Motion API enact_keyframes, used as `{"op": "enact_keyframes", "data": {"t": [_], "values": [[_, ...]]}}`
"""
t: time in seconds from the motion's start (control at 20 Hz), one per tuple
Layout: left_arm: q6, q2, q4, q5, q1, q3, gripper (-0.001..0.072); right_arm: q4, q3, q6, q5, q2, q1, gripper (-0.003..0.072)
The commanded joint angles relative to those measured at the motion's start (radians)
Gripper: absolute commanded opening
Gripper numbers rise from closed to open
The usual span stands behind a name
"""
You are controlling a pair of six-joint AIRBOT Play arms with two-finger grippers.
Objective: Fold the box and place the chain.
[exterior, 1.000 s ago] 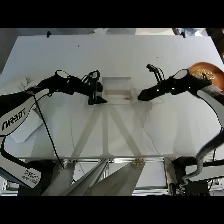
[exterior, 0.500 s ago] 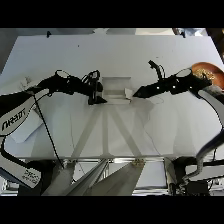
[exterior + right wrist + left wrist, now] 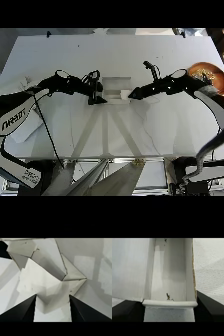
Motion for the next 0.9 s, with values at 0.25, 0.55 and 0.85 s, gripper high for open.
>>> {"op": "enact_keyframes", "data": {"t": [0.25,0.55,0.85], "values": [[0.0,0.0,0.0,0.0,0.0,0.0,0.0382,0.002,0.001,0.031,-0.108,-0.001,0.034,0.0463],[0.0,0.0,0.0,0.0,0.0,0.0,0.0382,0.0,0.001,0.095,-0.175,0.0,0.071,0.0463],[0.0,0.0,0.0,0.0,0.0,0.0,0.0382,-0.078,0.001,0.163,-0.248,0.0,0.071,0.0461]]}}
